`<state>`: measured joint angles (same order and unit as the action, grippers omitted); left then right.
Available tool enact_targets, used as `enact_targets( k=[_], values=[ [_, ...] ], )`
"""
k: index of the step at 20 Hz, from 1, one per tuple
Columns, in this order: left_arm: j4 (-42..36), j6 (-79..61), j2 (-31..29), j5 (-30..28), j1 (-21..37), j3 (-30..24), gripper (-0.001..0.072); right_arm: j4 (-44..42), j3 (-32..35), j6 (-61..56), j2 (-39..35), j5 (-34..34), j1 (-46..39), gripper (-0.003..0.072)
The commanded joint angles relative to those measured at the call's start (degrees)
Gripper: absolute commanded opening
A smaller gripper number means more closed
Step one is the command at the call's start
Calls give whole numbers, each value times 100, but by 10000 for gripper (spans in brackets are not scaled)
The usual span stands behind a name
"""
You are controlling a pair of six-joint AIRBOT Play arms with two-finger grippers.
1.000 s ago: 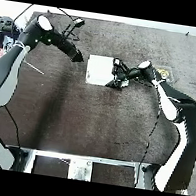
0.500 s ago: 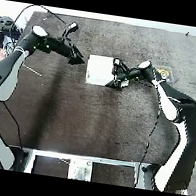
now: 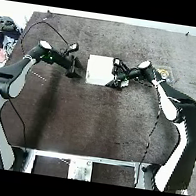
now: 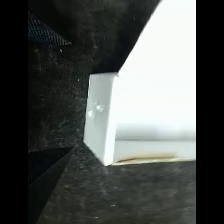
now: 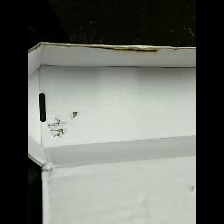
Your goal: Fold the box and place the chain.
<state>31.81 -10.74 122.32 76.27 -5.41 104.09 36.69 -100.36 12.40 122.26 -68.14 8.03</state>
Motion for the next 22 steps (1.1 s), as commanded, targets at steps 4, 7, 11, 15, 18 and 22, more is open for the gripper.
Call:
enact_targets(
  k=[4, 7, 11, 15, 18, 22],
  values=[
    [-302, -385, 138, 44, -90, 0, 720, -2, 0, -2, 2, 0, 0, 422],
    [-302, -365, 208, -9, -243, 0, 720, -2, 0, -2, 2, 0, 0, 422],
    [-535, -319, 221, -76, -289, 0, 720, 0, 0, -2, 2, 2, 0, 421],
    [-531, -323, 249, -179, -289, 0, 720, -2, 0, -2, 2, 0, 0, 422],
    [-573, -396, 352, -186, -289, 0, 720, -2, 0, 0, 2, 0, 0, 422],
    [-579, -487, 501, -216, -376, 0, 720, -2, 0, -2, 2, 0, 0, 421]
  ],
)
